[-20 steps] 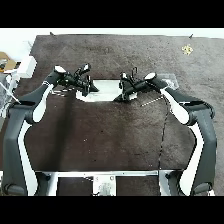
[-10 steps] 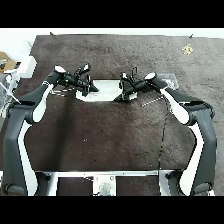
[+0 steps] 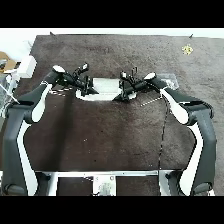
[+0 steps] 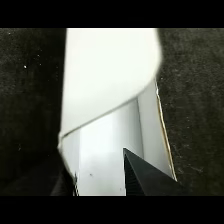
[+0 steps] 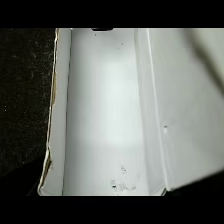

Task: Fold the box and place the chain.

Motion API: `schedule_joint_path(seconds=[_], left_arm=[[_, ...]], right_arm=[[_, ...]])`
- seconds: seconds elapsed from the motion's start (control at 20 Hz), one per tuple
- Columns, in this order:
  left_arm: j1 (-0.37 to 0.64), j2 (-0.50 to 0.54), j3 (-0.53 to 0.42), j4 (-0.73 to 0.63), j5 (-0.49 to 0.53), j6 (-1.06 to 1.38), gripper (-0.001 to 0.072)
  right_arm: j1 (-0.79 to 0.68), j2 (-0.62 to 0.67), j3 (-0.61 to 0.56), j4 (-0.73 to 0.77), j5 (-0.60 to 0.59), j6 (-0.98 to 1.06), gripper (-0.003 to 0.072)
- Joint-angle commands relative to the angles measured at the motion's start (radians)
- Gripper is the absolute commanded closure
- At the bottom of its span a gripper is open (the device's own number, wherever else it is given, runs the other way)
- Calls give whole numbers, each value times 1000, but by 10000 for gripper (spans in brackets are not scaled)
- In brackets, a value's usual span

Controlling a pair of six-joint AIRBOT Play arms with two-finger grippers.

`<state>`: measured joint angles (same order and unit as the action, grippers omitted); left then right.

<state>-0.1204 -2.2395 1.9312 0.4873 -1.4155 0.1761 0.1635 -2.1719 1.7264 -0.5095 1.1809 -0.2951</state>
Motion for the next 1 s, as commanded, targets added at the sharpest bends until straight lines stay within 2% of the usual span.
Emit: schedule_joint_path(seconds=[0.0,0.15,0.3,0.4,0.45,0.5,0.55,0.75,0.95], left_arm=[[44,34,1,-21,-83,-67,363],[101,82,1,-59,-175,-157,362],[122,99,1,-212,-336,-280,364],[106,99,0,-225,-366,-333,365],[89,99,0,-201,-353,-356,367],[67,99,0,-157,-333,-369,476],[45,99,0,-119,-321,-362,684],[-23,99,0,-120,-277,-359,699],[-35,99,0,-127,-80,-372,699]], right_arm=[[0,0,0,-3,8,0,230],[0,0,0,-3,8,0,230],[0,0,0,-3,8,0,230],[0,0,0,-3,8,0,230],[0,0,0,-3,8,0,230],[0,0,0,-2,9,0,230],[0,0,0,-3,9,0,230],[0,0,0,-3,9,0,230],[0,0,0,-3,8,0,230]])
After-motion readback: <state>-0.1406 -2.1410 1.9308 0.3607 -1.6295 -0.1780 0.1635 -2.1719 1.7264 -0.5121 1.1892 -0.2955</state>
